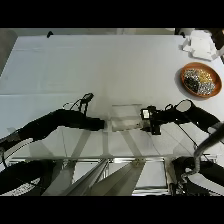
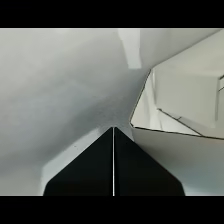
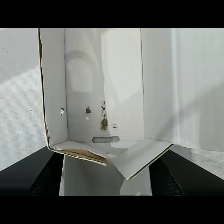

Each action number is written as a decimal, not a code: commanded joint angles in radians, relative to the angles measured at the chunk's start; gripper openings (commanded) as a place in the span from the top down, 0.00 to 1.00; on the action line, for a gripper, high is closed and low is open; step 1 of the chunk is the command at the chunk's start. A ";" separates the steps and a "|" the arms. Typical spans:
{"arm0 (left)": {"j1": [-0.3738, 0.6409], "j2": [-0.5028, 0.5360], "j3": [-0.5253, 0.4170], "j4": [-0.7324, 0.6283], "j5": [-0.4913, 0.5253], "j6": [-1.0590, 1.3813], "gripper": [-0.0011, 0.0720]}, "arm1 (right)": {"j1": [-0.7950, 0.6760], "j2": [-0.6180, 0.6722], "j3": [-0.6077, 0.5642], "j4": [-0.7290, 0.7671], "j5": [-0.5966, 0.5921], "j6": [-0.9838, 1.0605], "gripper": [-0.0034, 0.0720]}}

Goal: Fold the box and place the chain.

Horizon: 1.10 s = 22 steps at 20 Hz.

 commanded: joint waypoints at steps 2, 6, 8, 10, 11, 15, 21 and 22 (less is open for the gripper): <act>-0.004 0.059 0.002 -0.014 -0.029 0.015 0.96 | 0.000 0.001 0.001 0.004 0.000 0.000 0.40; -0.004 0.093 0.002 -0.033 -0.038 0.029 0.85 | 0.000 0.001 0.001 0.003 0.001 0.000 0.40; -0.013 0.095 0.002 -0.049 -0.036 0.034 0.83 | 0.000 0.001 0.001 0.003 0.001 0.000 0.40; -0.030 0.095 0.002 -0.069 -0.040 0.042 0.82 | 0.000 0.001 0.001 0.003 0.001 0.000 0.40; -0.036 0.095 0.002 -0.080 -0.041 0.050 0.77 | 0.000 0.001 0.001 0.003 0.001 0.000 0.40; -0.041 0.095 0.002 -0.103 -0.035 0.059 0.77 | 0.000 0.001 0.001 0.003 0.000 0.000 0.40; -0.041 0.095 0.002 -0.109 -0.027 0.059 0.76 | 0.000 0.001 0.001 0.003 0.001 0.000 0.40; -0.040 0.095 0.002 -0.106 -0.027 0.058 0.76 | 0.000 0.001 0.001 0.003 0.000 0.000 0.40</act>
